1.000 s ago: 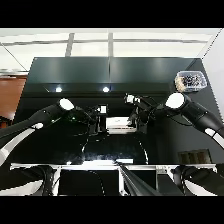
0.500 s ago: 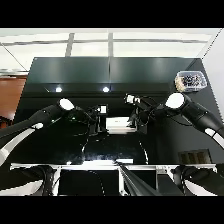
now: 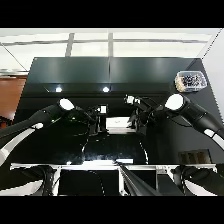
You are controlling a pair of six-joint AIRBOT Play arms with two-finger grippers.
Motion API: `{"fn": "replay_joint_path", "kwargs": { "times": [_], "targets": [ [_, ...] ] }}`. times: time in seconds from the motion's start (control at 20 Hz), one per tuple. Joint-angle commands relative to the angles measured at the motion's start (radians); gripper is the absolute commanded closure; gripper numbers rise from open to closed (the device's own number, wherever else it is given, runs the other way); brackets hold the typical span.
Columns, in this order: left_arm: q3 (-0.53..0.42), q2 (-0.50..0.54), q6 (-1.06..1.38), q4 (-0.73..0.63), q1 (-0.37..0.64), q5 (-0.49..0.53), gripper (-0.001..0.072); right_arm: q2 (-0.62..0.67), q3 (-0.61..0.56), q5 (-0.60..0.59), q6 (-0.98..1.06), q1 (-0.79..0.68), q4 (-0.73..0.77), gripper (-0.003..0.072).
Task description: Fold the box and place the chain.
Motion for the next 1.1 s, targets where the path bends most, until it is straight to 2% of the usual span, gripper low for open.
{"fn": "replay_joint_path", "kwargs": {
  "times": [0.0, 0.3, 0.4, 0.5, 0.6, 0.75, 0.9, 1.05],
  "targets": [
    [0.000, 0.000, 0.000, 0.000, 0.000, 0.000, 0.0309, -0.001, -0.023, -0.013, 0.007, 0.001, -0.002, 0.0409],
    [0.000, -0.001, 0.000, 0.000, 0.000, 0.000, 0.0309, 0.023, -0.004, -0.006, 0.038, 0.000, 0.045, 0.0408],
    [0.000, -0.001, 0.000, 0.000, 0.000, 0.001, 0.0309, 0.065, 0.010, -0.004, 0.131, -0.015, 0.045, 0.0408],
    [0.000, -0.001, 0.000, 0.000, 0.000, 0.002, 0.0309, 0.112, 0.014, 0.015, 0.323, -0.060, 0.039, 0.0410],
    [0.000, -0.001, 0.000, 0.000, 0.000, 0.003, 0.0309, 0.118, 0.002, 0.110, 0.495, -0.135, 0.040, 0.0664],
    [0.000, -0.001, 0.000, 0.000, 0.000, 0.003, 0.0309, 0.117, -0.092, 0.207, 0.526, -0.208, 0.240, 0.0664],
    [0.000, -0.001, 0.000, 0.000, 0.000, 0.003, 0.0309, 0.085, -0.177, 0.173, 0.592, -0.202, 0.356, 0.0664],
    [0.000, -0.001, 0.000, 0.000, 0.000, 0.003, 0.0309, 0.034, -0.189, 0.142, 0.605, -0.187, 0.484, 0.0663]
  ]
}}
